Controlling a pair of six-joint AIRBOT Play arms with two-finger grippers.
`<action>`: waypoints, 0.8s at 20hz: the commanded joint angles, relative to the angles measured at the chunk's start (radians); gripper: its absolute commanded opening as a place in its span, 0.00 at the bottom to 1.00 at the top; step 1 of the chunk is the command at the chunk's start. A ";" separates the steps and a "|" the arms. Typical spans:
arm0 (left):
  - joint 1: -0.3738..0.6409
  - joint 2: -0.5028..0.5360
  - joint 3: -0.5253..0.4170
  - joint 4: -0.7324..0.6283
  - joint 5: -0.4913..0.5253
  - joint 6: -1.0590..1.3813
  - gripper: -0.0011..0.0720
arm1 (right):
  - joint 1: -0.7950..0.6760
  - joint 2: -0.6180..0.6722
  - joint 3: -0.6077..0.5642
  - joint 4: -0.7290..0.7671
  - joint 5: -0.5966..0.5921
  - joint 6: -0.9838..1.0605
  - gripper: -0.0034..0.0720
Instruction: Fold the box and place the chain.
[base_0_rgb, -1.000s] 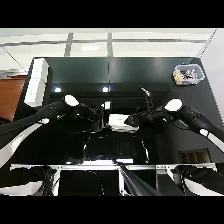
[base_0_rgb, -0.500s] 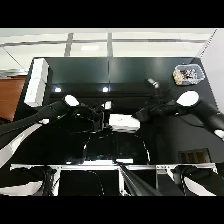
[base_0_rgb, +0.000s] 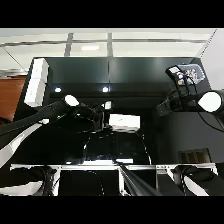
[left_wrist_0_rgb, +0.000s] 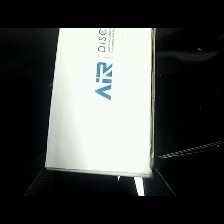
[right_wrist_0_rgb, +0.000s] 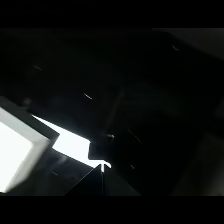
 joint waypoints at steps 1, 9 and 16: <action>0.000 -0.001 0.001 -0.001 0.002 0.000 0.48 | -0.002 0.009 -0.061 -0.067 -0.012 0.104 0.06; 0.003 0.027 0.001 0.006 -0.033 -0.001 0.98 | -0.002 0.008 -0.116 -0.030 0.010 0.155 0.06; 0.077 0.275 0.001 0.250 -0.147 -0.406 0.99 | -0.002 0.008 -0.116 -0.071 0.074 0.197 0.06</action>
